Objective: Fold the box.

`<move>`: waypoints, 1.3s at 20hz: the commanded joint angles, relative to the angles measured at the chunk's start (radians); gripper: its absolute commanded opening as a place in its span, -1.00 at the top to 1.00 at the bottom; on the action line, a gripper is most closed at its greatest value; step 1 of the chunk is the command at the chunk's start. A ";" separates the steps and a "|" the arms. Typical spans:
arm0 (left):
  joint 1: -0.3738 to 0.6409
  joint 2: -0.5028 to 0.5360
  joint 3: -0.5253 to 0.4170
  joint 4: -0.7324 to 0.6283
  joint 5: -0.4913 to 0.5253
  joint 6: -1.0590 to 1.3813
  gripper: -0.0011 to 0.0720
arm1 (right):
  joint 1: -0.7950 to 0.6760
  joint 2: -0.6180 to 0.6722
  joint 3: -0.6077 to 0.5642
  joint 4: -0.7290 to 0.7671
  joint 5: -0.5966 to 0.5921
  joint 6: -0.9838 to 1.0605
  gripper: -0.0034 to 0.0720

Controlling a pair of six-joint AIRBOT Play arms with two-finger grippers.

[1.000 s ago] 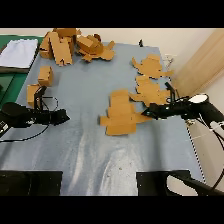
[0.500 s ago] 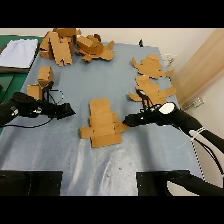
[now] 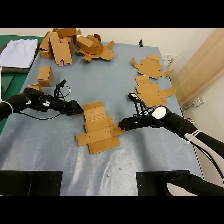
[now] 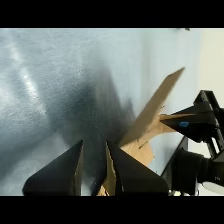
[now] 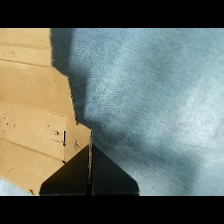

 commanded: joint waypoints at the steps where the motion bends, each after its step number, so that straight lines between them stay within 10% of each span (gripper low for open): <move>1: 0.001 -0.052 0.040 -0.035 -0.065 0.058 0.34 | 0.005 0.001 -0.001 -0.005 -0.003 0.002 0.90; 26: 0.068 -0.089 0.049 -0.087 -0.266 0.325 0.29 | 0.004 0.000 -0.001 -0.049 -0.008 0.036 0.90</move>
